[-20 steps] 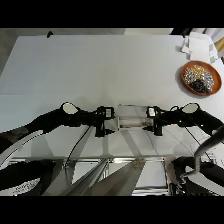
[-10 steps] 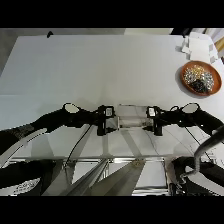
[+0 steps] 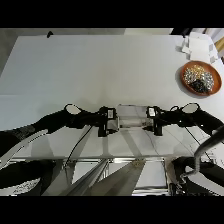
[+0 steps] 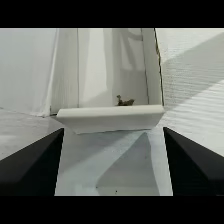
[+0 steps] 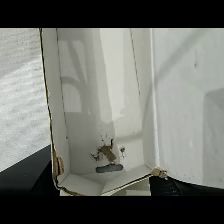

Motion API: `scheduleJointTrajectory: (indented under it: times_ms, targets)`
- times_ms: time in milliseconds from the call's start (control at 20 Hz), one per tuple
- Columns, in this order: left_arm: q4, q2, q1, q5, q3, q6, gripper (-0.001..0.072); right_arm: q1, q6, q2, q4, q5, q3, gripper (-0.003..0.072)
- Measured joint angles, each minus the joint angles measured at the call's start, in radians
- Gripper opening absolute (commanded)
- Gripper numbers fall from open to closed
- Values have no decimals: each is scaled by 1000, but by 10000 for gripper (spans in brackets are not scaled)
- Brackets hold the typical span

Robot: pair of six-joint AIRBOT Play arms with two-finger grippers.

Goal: Fold the box and place the chain.

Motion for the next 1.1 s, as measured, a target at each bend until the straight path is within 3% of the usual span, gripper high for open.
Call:
scheduleJointTrajectory:
  times_ms: [1100]
  targets:
    - [-33, -1, -68, 131, 6, 2, 698, 0, 0, 0, 0, -1, 0, 434]
